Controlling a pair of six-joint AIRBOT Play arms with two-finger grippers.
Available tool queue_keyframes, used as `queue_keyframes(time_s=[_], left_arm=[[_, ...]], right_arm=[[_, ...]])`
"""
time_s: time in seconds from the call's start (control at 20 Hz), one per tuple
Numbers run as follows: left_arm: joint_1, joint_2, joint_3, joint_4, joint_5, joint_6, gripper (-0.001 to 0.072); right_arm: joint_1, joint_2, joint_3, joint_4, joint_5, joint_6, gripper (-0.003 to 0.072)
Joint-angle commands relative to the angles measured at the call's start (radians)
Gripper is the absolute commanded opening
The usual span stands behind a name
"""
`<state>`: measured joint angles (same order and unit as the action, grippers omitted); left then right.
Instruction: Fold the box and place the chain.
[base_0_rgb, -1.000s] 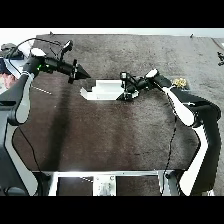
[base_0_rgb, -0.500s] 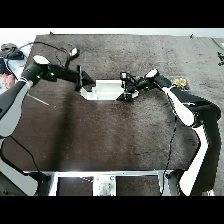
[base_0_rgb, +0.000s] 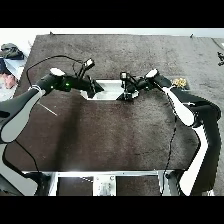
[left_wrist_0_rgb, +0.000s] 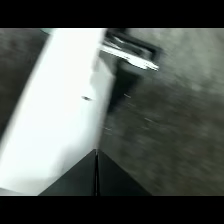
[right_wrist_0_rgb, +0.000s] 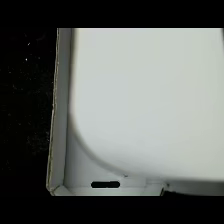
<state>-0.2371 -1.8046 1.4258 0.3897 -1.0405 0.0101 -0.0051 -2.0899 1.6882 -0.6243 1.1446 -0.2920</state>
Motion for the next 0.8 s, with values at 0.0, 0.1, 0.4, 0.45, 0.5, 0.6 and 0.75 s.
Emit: queue_keyframes(time_s=[0.0, 0.1, 0.4, 0.45, 0.5, 0.6, 0.75], left_arm=[[0.003, -0.064, 0.117, 0.003, 0.036, -0.063, 0.0008], [0.011, -0.103, 0.182, 0.011, 0.041, -0.063, 0.0008], [0.027, -0.161, 0.225, 0.021, 0.108, -0.061, 0.0009], [0.027, -0.172, 0.226, 0.021, 0.113, -0.055, 0.0008], [0.027, -0.180, 0.227, 0.022, 0.119, -0.054, 0.0009], [0.027, -0.196, 0.230, 0.023, 0.133, -0.054, 0.0009], [0.027, -0.211, 0.230, 0.031, 0.135, -0.055, 0.0009]], right_arm=[[0.000, 0.000, 0.001, 0.000, 0.000, 0.000, 0.0374], [0.000, 0.000, 0.001, 0.000, 0.000, 0.000, 0.0374], [0.000, 0.000, 0.001, 0.000, 0.000, 0.000, 0.0373], [0.000, 0.000, 0.001, 0.000, 0.000, 0.000, 0.0374], [0.000, 0.000, 0.001, 0.000, 0.000, 0.000, 0.0374], [0.000, 0.000, 0.001, 0.000, 0.000, 0.000, 0.0374], [0.000, 0.000, 0.001, 0.000, 0.000, 0.000, 0.0374]])
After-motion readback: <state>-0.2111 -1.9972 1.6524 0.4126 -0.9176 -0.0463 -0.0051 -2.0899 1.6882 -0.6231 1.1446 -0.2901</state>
